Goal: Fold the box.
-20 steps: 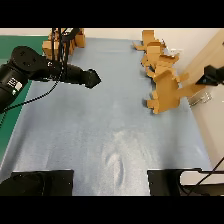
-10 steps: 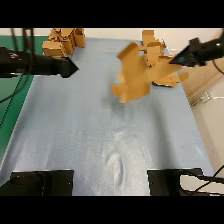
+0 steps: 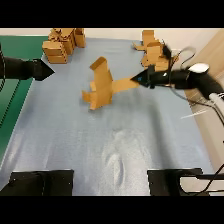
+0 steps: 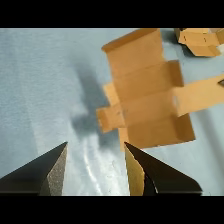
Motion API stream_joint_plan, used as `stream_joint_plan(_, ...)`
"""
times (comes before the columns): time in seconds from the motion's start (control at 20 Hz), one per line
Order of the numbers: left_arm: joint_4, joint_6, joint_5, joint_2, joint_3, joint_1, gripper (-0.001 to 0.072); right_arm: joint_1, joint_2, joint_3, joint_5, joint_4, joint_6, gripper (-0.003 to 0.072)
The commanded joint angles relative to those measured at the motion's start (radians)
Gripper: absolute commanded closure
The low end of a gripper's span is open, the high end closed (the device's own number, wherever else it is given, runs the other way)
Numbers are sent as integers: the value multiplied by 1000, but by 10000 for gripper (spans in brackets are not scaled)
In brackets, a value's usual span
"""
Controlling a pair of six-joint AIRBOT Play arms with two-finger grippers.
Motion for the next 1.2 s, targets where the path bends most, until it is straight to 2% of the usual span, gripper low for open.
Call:
stream_joint_plan(0.0,0,6,-13,3,-1,19,158,12,-57,-197,2,119,-116,682)
stream_joint_plan(0.1,-1,6,-12,3,-4,19,159,12,-79,-239,-4,83,-133,682)
stream_joint_plan(0.3,-1,9,-10,2,-24,18,159,-4,-82,-245,2,-29,-101,681)
stream_joint_plan(0.55,-17,14,0,2,-118,4,159,-11,-82,-245,-6,-64,-102,678)
stream_joint_plan(0.6,-18,18,6,2,-134,-2,159,-11,-82,-245,-6,-67,-102,631)
stream_joint_plan(0.65,-20,27,15,2,-150,-10,159,-11,-82,-245,-7,-72,-102,534)
stream_joint_plan(0.7,-27,42,24,2,-164,-18,159,-11,-82,-245,-9,-80,-102,508)
stream_joint_plan(0.95,-27,77,99,-13,-219,-73,159,-13,-76,-243,-13,-167,-56,490)
stream_joint_plan(1.0,-29,93,111,-26,-226,-87,159,-22,-65,-238,-11,-210,-16,386)
stream_joint_plan(1.05,-30,93,126,-43,-230,-100,159,-38,-44,-228,-1,-272,33,333)
stream_joint_plan(1.15,-48,134,157,-102,-230,-118,159,-85,30,-200,31,-388,86,328)
